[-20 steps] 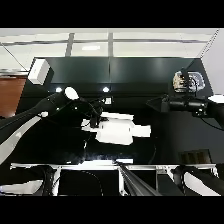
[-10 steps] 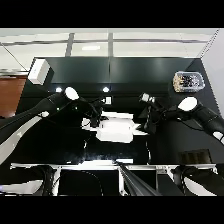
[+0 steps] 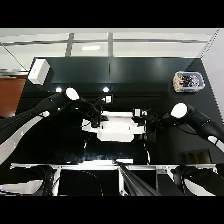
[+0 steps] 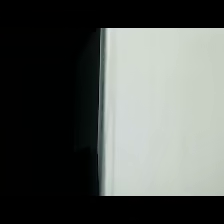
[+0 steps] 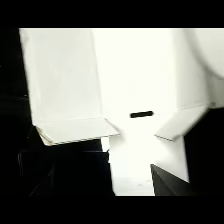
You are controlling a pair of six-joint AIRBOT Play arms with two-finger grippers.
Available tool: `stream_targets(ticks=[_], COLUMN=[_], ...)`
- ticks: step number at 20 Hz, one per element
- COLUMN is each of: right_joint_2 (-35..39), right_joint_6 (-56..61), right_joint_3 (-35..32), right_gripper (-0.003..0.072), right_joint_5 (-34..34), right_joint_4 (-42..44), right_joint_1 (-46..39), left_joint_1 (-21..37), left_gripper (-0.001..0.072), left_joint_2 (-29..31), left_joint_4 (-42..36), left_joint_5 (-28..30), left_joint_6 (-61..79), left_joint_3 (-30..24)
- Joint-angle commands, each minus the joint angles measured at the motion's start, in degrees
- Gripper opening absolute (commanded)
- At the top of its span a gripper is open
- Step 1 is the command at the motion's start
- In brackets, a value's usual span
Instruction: Fold the box and place the chain.
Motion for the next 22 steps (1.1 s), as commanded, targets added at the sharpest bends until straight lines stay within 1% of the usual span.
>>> stream_targets(ticks=[1,6,7,10,13,17,19,22], right_joint_2=[-0.04,-0.04,-0.04,0.92,3.98,5.46,5.42,5.31], right_joint_6=[0.13,3.56,4.46,5.84,6.27,5.6,1.92,0.68], right_joint_3=[-2.05,-2.6,-2.56,-2.56,-2.38,-2.38,-2.38,-2.4], right_gripper=[0.0715,0.0715,0.0716,0.0716,0.0716,0.0716,0.0715,0.0715], right_joint_5=[-1.86,-12.04,-13.33,-14.25,-14.93,-20.13,-21.11,-22.84], right_joint_4=[0.76,8.37,8.61,6.54,3.85,3.56,5.64,5.55], right_joint_1=[3.87,10.14,10.67,10.14,8.81,7.8,7.74,5.6], left_joint_1=[-0.02,-0.02,-0.02,-0.02,-0.02,-0.02,-0.02,-0.02], left_gripper=[0.0028,0.0028,0.0028,0.0028,0.0028,0.0028,0.0028,0.0028], left_joint_2=[-0.04,-0.07,-0.07,-0.07,-0.07,-0.07,-0.04,-0.04], left_joint_4=[-0.02,-0.02,-0.02,-0.02,-0.02,-0.02,-0.02,-0.31], left_joint_5=[-0.07,-0.09,-0.09,-0.09,-0.09,-0.09,-0.09,-0.09], left_joint_6=[-0.22,-0.24,-0.24,-0.24,-0.24,-0.24,-0.24,-0.24], left_joint_3=[-0.02,-0.02,-0.02,-0.02,-0.02,-0.02,-0.02,-0.02])
